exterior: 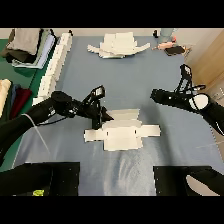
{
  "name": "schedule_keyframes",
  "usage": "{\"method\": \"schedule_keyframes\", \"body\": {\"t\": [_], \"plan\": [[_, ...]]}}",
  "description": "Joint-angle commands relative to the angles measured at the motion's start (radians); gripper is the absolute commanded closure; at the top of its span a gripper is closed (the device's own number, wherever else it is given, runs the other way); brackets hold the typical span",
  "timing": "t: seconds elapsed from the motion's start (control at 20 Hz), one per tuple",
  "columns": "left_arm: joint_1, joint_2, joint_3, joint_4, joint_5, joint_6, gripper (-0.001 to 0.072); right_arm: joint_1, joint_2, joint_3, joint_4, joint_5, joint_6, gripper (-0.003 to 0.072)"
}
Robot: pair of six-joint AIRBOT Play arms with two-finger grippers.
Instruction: Fold the box.
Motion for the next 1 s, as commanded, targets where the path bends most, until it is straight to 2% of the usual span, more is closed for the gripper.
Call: {"method": "schedule_keyframes", "body": {"t": [0.0,0.3,0.95], "plan": [[-0.062,0.1,-0.068,-0.001,0.105,0.072,0.0697,0.001,0.0,0.001,0.0,0.003,-0.003,0.0686],[-0.195,0.104,-0.148,-0.016,0.262,0.132,0.0696,0.001,0.0,0.001,0.0,0.004,-0.005,0.0686],[-0.184,0.105,-0.168,-0.029,0.259,0.137,0.0694,0.001,0.0,0.001,0.001,0.018,-0.01,0.0686]]}}
